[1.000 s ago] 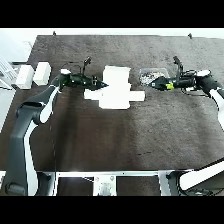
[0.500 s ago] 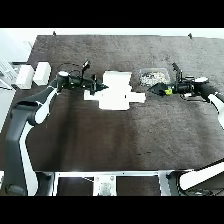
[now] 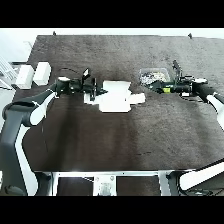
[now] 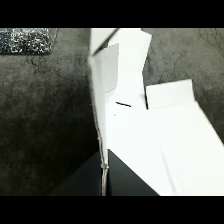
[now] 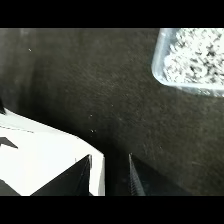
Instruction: Fold the box and place the chain.
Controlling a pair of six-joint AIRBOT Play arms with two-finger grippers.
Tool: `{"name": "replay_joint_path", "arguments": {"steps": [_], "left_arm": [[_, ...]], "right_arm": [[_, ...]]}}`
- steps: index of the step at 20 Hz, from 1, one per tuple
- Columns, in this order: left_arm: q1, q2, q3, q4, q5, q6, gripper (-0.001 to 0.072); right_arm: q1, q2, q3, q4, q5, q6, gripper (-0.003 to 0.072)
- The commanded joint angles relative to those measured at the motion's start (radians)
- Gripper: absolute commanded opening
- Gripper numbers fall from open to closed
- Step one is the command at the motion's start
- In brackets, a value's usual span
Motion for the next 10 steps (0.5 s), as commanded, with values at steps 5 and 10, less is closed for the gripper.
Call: {"name": "replay_joint_path", "arguments": {"steps": [5, 10], "left_arm": [[-0.001, -0.033, -0.010, -0.049, -0.026, 0.075, 0.0020], [-0.001, -0.053, -0.010, -0.056, 0.006, 0.063, 0.0021]], "right_arm": [[0.007, 0.034, -0.019, 0.050, 0.058, -0.045, 0.0304], [0.007, 0.063, -0.074, 0.058, 0.058, -0.085, 0.0302]]}}
